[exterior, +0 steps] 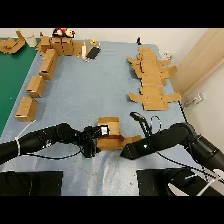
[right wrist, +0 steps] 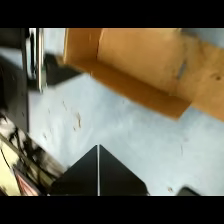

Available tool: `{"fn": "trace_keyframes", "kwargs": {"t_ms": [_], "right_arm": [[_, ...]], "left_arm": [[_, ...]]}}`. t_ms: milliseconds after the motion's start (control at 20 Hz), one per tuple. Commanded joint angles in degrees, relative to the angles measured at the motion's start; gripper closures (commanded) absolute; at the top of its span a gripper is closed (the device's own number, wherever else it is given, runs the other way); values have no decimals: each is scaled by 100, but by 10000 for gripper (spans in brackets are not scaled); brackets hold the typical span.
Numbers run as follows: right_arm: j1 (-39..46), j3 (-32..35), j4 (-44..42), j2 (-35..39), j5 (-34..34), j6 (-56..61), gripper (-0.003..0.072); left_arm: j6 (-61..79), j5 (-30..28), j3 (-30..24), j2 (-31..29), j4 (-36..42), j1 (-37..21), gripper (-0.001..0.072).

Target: Fold the box.

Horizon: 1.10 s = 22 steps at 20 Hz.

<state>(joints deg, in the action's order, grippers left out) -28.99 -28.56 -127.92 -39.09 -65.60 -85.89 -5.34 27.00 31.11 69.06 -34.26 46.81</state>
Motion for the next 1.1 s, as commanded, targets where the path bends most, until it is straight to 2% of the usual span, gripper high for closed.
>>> {"fn": "trace_keyframes", "kwargs": {"t_ms": [0,250,350,600,850,1050], "right_arm": [[11,-195,-142,-389,1228,560,686],[212,-1523,-140,-2063,1362,-243,686],[363,-1860,-133,-2691,1351,-391,686],[437,-1766,-96,-3799,1276,-791,687],[439,-1661,-87,-3930,1261,-1071,687],[575,-1661,223,-3270,1261,-1182,688]], "left_arm": [[0,0,2,0,0,-2,261],[0,0,2,0,0,-2,261],[0,0,2,0,0,-2,261],[0,0,2,0,0,-2,261],[0,-2,2,2,0,-2,261],[0,-2,2,0,0,-2,261]]}}
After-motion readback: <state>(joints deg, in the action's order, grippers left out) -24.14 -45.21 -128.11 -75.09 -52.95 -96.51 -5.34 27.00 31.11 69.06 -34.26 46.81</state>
